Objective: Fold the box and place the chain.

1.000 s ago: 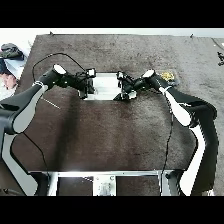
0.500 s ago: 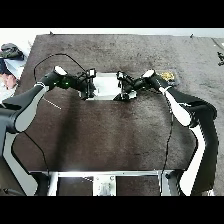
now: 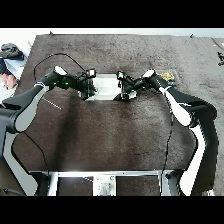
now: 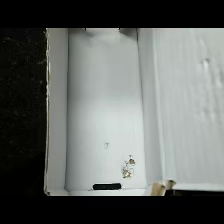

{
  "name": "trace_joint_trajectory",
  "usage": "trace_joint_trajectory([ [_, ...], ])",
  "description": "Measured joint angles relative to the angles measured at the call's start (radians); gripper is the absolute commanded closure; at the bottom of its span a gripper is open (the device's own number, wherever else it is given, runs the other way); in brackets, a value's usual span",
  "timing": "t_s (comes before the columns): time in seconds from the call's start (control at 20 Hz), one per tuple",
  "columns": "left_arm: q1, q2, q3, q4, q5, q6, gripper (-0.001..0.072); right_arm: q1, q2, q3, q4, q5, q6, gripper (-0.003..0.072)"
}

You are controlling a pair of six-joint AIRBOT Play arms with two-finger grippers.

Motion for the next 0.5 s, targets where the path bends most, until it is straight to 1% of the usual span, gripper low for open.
trace_joint_trajectory([
  [0.05,0.006,0.0,0.0,-0.001,-0.011,-0.005,0.0686,0.0,0.0,0.0,0.001,0.0,0.0,0.0214],
  [0.1,0.015,0.0,0.0,-0.002,-0.021,-0.01,0.0696,0.0,0.0,0.0,0.001,0.0,0.0,0.0214],
  [0.35,0.062,0.011,0.001,-0.013,-0.086,-0.061,0.0701,0.0,0.0,0.0,0.001,0.0,0.001,0.0214],
  [0.5,0.074,0.048,0.003,-0.021,-0.104,-0.123,0.0703,0.0,0.0,0.0,0.001,0.0,0.001,0.0215],
])
